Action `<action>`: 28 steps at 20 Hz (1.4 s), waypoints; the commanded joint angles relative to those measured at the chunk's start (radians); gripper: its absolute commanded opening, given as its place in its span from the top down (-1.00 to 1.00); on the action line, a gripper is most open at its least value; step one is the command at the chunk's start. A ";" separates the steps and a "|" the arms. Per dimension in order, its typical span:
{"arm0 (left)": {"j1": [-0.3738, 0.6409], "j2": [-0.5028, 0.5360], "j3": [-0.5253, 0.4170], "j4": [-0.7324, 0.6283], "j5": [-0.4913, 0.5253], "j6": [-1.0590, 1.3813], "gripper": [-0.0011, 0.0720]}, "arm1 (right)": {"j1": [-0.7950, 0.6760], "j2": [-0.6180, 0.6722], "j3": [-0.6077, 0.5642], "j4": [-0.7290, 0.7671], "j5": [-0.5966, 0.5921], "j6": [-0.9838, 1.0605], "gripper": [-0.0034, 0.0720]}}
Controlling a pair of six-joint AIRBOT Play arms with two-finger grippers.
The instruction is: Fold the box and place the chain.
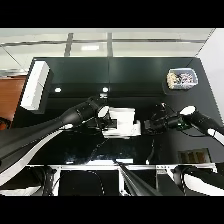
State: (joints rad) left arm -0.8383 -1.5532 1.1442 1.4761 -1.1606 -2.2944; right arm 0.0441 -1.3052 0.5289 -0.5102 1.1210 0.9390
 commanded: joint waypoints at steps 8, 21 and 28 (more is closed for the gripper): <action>0.000 0.000 0.001 0.000 0.000 0.002 0.89 | 0.004 0.027 0.084 0.027 0.143 -0.018 -0.56; 0.000 0.000 0.001 0.000 0.001 0.002 0.89 | 0.190 0.069 0.121 -0.013 -0.033 0.230 -0.31; 0.000 0.000 0.001 0.000 0.000 0.002 0.89 | 0.355 0.068 0.234 -0.332 -0.105 0.555 -0.31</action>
State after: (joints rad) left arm -0.8383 -1.5532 1.1442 1.4765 -1.1610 -2.2929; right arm 0.3283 -1.2373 0.7174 -0.6914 1.0672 1.3331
